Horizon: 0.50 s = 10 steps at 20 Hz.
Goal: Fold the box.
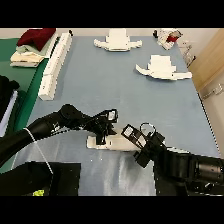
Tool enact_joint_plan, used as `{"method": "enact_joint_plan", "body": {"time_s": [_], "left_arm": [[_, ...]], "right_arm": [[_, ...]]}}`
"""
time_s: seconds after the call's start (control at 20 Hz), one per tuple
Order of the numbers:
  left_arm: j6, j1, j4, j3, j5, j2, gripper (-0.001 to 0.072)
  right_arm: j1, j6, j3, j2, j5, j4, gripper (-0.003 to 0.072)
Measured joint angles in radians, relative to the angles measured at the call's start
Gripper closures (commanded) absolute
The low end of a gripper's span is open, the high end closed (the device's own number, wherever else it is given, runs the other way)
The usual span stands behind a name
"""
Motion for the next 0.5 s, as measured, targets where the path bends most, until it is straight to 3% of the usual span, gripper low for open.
{"method": "enact_joint_plan", "body": {"time_s": [0.3,0.5], "left_arm": [[0.000,0.000,0.000,0.000,0.000,0.000,0.0695],[0.000,0.000,0.000,0.000,0.000,0.000,0.0695]], "right_arm": [[-0.178,-0.307,-0.010,0.060,0.066,0.129,-0.0034],[-0.399,-0.708,-0.015,0.074,0.121,0.344,-0.0034]]}}
